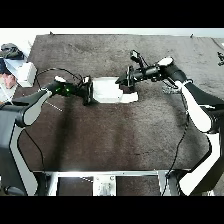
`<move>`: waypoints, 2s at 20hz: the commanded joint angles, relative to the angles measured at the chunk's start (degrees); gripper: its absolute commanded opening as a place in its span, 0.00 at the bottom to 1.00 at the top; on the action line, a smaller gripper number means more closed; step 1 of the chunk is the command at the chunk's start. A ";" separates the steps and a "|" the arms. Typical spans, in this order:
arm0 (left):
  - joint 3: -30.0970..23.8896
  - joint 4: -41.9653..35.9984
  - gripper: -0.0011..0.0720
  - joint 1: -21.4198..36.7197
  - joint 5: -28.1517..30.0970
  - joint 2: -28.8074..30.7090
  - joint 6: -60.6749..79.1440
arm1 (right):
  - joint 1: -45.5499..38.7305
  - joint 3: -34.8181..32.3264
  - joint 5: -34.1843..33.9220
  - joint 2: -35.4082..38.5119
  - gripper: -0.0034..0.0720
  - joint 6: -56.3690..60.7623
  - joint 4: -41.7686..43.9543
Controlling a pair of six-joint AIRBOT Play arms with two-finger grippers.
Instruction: Fold the box and place the chain.
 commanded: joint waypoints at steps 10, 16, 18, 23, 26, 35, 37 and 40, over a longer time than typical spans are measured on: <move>0.00 0.00 0.39 0.00 -0.02 -0.04 0.02 | 1.22 -0.02 -14.93 -4.66 0.03 4.63 -2.78; 0.00 0.00 0.39 0.00 0.00 -0.04 0.02 | 1.22 -0.02 -14.95 -6.14 0.03 4.63 -6.38; 0.00 0.00 0.39 0.02 0.00 -0.04 0.02 | 1.22 -0.02 -14.97 -6.14 0.03 4.61 -6.40; 0.00 0.00 0.39 0.02 0.04 -0.04 0.02 | 1.22 0.00 -14.97 -5.75 0.07 4.59 -6.16; 0.02 0.00 0.39 0.00 0.04 -0.04 0.04 | 1.16 0.00 -14.97 -2.49 0.38 4.61 -6.25; 0.00 -0.02 0.39 0.02 0.04 -0.04 0.04 | 0.87 -0.04 -2.19 5.16 0.92 10.45 -25.53; 0.00 -0.02 0.39 0.00 0.04 -0.04 0.04 | 0.87 -1.01 -2.47 5.07 0.92 10.29 -27.12; 0.02 -0.02 0.39 0.00 0.02 -0.04 0.04 | 0.94 -3.34 -3.67 5.07 0.92 5.38 -27.19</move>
